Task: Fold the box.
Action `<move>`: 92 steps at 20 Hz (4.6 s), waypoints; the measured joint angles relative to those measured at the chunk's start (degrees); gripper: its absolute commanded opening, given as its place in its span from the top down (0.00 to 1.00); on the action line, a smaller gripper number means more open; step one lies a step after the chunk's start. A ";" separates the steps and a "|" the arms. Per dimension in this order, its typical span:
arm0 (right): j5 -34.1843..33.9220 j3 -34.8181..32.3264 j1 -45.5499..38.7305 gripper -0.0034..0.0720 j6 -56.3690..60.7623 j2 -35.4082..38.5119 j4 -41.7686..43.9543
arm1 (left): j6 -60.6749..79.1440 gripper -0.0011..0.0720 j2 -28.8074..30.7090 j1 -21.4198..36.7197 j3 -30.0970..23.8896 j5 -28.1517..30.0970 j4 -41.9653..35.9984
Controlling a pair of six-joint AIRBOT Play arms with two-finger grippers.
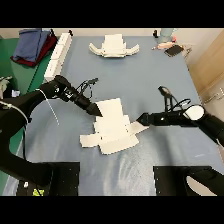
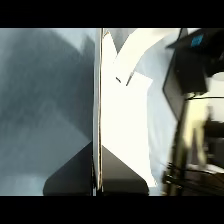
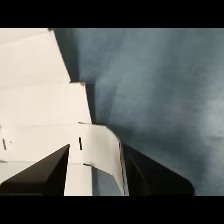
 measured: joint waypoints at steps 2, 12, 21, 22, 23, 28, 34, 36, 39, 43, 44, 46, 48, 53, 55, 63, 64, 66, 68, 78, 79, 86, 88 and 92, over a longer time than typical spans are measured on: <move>2.38 4.50 -3.89 0.34 2.34 0.20 -2.12 | 3.78 0.97 3.85 -3.08 0.11 4.72 0.57; 13.16 18.78 -7.87 0.95 3.13 1.09 -0.44 | 26.67 0.97 19.21 -19.23 -11.89 33.90 0.24; 14.25 17.03 -6.67 0.95 4.96 1.11 -2.58 | 34.84 0.97 22.75 -26.45 -21.73 48.89 -2.89; 14.43 15.52 -6.69 0.95 6.19 1.11 -3.56 | 35.06 0.97 23.10 -26.62 -21.97 49.70 -2.86; 14.51 13.86 -6.69 0.95 7.10 1.09 -4.22 | 35.23 0.96 23.56 -26.82 -22.16 50.34 -2.82; 13.33 4.37 -6.64 0.95 9.18 1.09 -5.66 | 35.69 0.96 26.97 -27.08 -22.51 51.47 -2.73; 9.49 -1.03 -6.64 0.95 9.44 1.07 -6.95 | 35.82 0.96 30.60 -27.21 -22.58 49.92 -2.64; 7.80 -1.53 -6.64 0.95 9.51 0.83 -7.63 | 35.78 0.96 31.04 -27.26 -22.58 48.54 -2.67; 5.81 -1.86 -6.64 0.95 9.55 -0.46 -8.28 | 35.41 0.96 31.30 -27.26 -22.58 47.25 -2.67; 4.85 -1.97 -6.64 0.95 9.55 -1.36 -7.89 | 35.19 0.96 31.15 -27.26 -23.10 46.69 -2.78; 4.72 -1.97 -6.64 0.95 9.55 -1.09 -7.58 | 35.19 0.96 30.93 -27.26 -23.52 46.64 -2.78; 4.63 -1.97 -6.64 0.95 9.53 -0.39 -7.10 | 35.19 0.97 30.56 -27.34 -24.70 47.01 -2.80; 4.63 -1.97 -6.67 0.95 9.53 0.33 -6.73 | 35.21 0.96 30.18 -28.00 -26.12 48.68 -2.80; 4.66 -1.97 -6.64 0.95 9.51 1.11 -5.75 | 36.24 0.96 28.89 -31.06 -28.52 53.20 -3.15; 4.66 -1.97 -6.64 0.95 9.49 1.38 -5.57 | 36.26 0.96 28.52 -32.06 -29.18 53.16 -2.97; 2.73 -1.22 -6.64 0.95 9.46 2.80 -5.40 | 38.27 0.97 34.45 -32.87 -29.46 54.97 -2.93; 2.51 -1.07 -6.64 0.95 9.46 2.86 -5.38 | 38.42 0.97 35.41 -32.96 -29.46 54.97 -2.95; 2.34 -0.90 -6.67 0.95 9.49 2.91 -5.40 | 38.42 0.97 36.30 -33.44 -29.90 54.93 -2.95; 2.19 -0.81 -6.64 0.95 9.51 2.91 -5.44 | 38.77 0.97 36.13 -34.67 -30.93 55.56 -2.97; 1.99 -0.74 -6.64 0.95 9.57 2.91 -5.62 | 39.43 0.97 33.00 -39.15 -34.05 63.95 -3.69; 1.99 -0.74 -6.64 0.95 9.57 2.91 -5.62 | 39.43 0.97 33.00 -39.32 -34.05 64.02 -3.85; 1.64 -0.74 -6.64 0.95 9.60 2.91 -5.62 | 40.02 0.97 37.05 -38.95 -32.35 65.61 -2.80; 1.46 -0.72 -6.64 0.95 9.57 2.91 -5.62 | 40.17 0.97 37.09 -37.11 -32.11 64.96 -0.13; 0.94 -0.72 -6.67 0.95 9.60 2.91 -5.62 | 40.35 0.97 36.85 -33.70 -31.78 64.39 4.87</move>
